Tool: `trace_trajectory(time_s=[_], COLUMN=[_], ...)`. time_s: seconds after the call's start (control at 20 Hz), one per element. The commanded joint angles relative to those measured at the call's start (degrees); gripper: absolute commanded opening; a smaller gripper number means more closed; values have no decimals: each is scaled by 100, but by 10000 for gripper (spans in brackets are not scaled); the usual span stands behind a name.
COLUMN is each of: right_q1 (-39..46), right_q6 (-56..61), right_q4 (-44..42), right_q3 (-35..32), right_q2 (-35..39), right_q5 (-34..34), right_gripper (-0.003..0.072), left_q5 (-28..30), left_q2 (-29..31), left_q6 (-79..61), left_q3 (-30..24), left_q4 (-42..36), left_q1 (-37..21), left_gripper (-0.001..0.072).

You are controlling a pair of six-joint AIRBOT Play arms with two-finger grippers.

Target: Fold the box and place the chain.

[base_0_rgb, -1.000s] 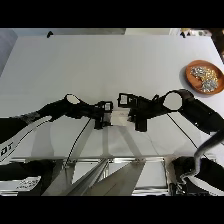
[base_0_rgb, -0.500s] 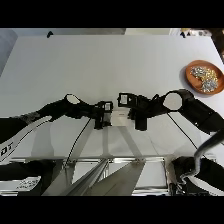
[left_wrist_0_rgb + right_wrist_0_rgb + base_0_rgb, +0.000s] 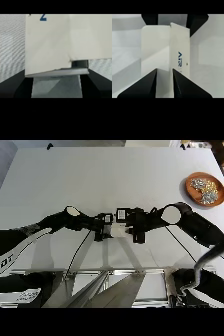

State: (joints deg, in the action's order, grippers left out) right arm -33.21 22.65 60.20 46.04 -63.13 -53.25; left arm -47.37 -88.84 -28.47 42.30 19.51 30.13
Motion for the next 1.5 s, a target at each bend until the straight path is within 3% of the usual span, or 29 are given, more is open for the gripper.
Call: trace_trajectory(time_s=[0.0,0.3,0.55,1.0,1.1,1.45], right_q1=[-11,-11,-17,-17,-17,-17], right_q6=[-24,-24,-70,0,2,114], right_q4=[326,286,-37,551,551,551], right_q3=[-2,-2,-2,-2,-2,-4], right_q2=[2,-94,-70,-81,-81,-81], right_q5=[164,210,-323,52,55,20], right_gripper=[228,219,220,219,172,153], left_q5=[2,0,2,2,2,2], left_q2=[4,4,4,4,4,4], left_q6=[0,0,0,0,0,0], left_q3=[4,4,4,4,4,4], left_q4=[0,0,0,0,0,0], left_q1=[-2,-2,-2,-2,-2,-2], left_gripper=[273,273,273,273,273,273])
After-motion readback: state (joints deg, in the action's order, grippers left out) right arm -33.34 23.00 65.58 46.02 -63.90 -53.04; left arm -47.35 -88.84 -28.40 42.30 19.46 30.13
